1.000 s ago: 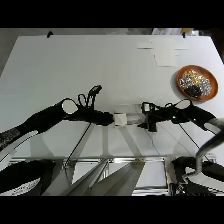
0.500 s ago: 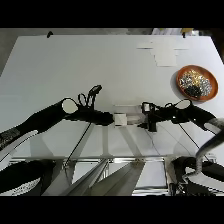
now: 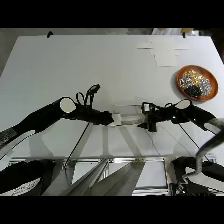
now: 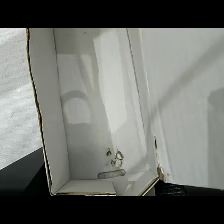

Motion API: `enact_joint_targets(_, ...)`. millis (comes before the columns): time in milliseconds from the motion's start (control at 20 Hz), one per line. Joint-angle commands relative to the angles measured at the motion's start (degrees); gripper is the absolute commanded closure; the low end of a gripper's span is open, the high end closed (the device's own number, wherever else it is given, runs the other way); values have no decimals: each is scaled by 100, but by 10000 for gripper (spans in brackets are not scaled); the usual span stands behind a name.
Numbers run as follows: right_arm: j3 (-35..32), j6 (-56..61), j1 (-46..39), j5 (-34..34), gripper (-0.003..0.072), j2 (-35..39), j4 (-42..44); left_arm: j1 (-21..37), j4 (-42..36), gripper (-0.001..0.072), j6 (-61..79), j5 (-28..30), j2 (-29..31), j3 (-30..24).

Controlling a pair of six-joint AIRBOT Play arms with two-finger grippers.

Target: Fold the box and place the chain.

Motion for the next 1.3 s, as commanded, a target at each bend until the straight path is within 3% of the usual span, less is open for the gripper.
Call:
enact_joint_targets(0,-2,0,4,4,238,4,2,-2,90,406,-264,-31,20,42)
enact_joint_targets(100,-2,0,4,4,238,4,2,-48,90,373,-264,-46,20,52)
enact_joint_targets(700,-2,2,4,2,238,4,2,-551,1001,372,-1368,-151,-518,713)
enact_joint_targets(1250,-2,2,4,2,238,4,2,-804,1939,372,-2732,-807,-885,1515)
